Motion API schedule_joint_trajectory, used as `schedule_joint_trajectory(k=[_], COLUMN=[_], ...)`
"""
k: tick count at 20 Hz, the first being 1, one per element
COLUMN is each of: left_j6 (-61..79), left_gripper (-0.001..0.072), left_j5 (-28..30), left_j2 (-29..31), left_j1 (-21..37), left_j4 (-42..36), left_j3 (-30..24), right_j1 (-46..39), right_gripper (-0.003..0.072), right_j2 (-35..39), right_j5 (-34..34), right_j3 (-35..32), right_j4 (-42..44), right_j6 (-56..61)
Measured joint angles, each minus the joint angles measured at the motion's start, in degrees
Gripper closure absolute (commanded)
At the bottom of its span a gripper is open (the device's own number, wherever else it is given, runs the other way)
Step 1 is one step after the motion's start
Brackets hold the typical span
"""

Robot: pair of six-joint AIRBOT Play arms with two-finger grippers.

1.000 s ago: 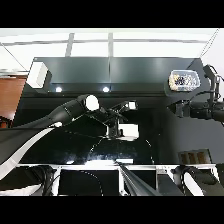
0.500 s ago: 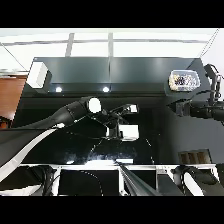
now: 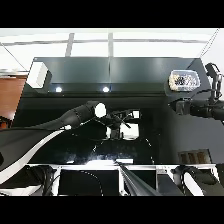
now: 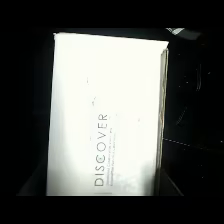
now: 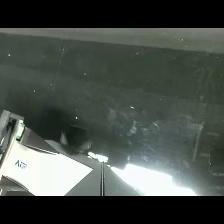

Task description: Fold the box and place the chain.

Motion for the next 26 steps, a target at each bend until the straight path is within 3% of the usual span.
schedule_joint_trajectory(k=[1, 3, 6, 9, 14, 18, 22, 26], left_j6=[0.3, 0.2, -1.8, -7.7, -18.7, -27.2, -31.8, -33.1], left_gripper=[0.0378, 0.0424, 0.0424, 0.0424, 0.0424, 0.0423, 0.0421, 0.0422], left_j5=[0.3, -0.1, -2.0, -7.4, -20.1, -25.0, -24.5, -18.2], left_j2=[0.0, 0.5, 3.0, 5.8, 9.4, 11.8, 13.0, 13.2], left_j1=[-0.1, 0.0, 2.0, 8.5, 27.8, 46.4, 63.7, 74.1], left_j4=[0.3, 0.7, 2.1, 5.6, 11.4, 16.4, 18.1, 18.3], left_j3=[0.1, 0.1, 0.1, 0.1, 0.0, 0.0, 0.0, 0.0], right_j1=[0.0, 0.0, 0.0, 0.0, 0.0, 0.0, 0.0, 0.0], right_gripper=[0.0676, 0.0675, 0.0675, 0.0675, 0.0675, 0.0675, 0.0675, 0.0675], right_j2=[0.0, 0.0, 0.0, 0.0, 0.0, 0.0, 0.0, 0.0], right_j5=[0.0, 0.0, -0.1, -0.1, -0.2, -0.2, -0.6, -0.8], right_j3=[0.0, 0.0, 0.0, 0.0, 0.0, 0.0, 0.0, 0.0], right_j4=[0.0, 0.0, 0.0, 0.0, 0.0, 0.0, 0.0, 0.1], right_j6=[0.0, 0.0, 0.0, 0.0, 0.0, 0.0, 0.0, 0.1])
